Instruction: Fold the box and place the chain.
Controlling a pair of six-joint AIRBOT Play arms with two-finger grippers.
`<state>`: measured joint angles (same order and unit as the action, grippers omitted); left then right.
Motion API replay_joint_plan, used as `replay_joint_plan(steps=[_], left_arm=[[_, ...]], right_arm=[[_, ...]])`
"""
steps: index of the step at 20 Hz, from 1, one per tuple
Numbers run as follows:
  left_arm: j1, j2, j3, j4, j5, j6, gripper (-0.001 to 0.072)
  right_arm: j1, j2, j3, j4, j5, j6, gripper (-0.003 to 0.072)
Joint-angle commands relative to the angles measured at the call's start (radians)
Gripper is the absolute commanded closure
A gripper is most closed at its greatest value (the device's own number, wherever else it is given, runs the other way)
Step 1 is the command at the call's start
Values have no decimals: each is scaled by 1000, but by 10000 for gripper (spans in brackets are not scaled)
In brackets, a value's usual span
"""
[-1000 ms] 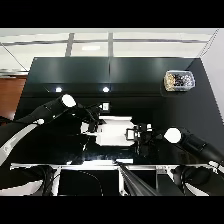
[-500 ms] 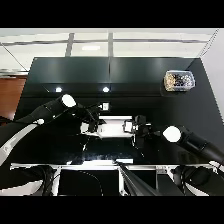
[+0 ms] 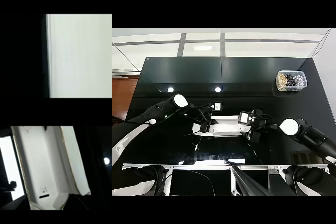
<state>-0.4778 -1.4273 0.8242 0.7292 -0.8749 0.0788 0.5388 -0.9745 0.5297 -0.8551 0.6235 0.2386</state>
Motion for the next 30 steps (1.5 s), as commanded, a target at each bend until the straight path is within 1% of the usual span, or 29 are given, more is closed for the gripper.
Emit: replay_joint_plan(steps=[1,3,6,8,11,13,15,19,21,23,25,26,30], left_arm=[[-1,0,0,0,0,0,680],[-1,0,0,0,0,0,680],[-1,0,0,0,0,0,680],[-1,0,0,0,0,0,680],[-1,0,0,0,0,0,680],[-1,0,0,-2,0,0,680],[-1,0,0,-2,0,-1,680],[-1,0,0,-5,-1,-2,680],[-1,0,0,-5,-1,-2,680],[-1,0,0,-5,-2,-5,679],[-1,0,0,-5,-1,-5,679],[-1,0,0,-5,-2,-5,679],[-1,0,0,-5,-1,-5,679]], right_arm=[[-11,-13,5,38,15,-43,4],[-11,-30,5,80,10,-68,3],[-22,-73,5,180,51,-198,4],[-74,-100,5,265,113,-305,4],[-150,-137,5,355,150,-453,4],[-155,-182,5,392,170,-514,4],[-153,-220,5,391,168,-547,4],[-153,-273,5,386,164,-550,4],[-149,-276,6,380,156,-545,4],[-130,-277,6,359,119,-510,5],[-104,-282,6,278,97,-460,4],[-95,-283,6,264,92,-452,4],[-88,-284,6,256,67,-429,4]])
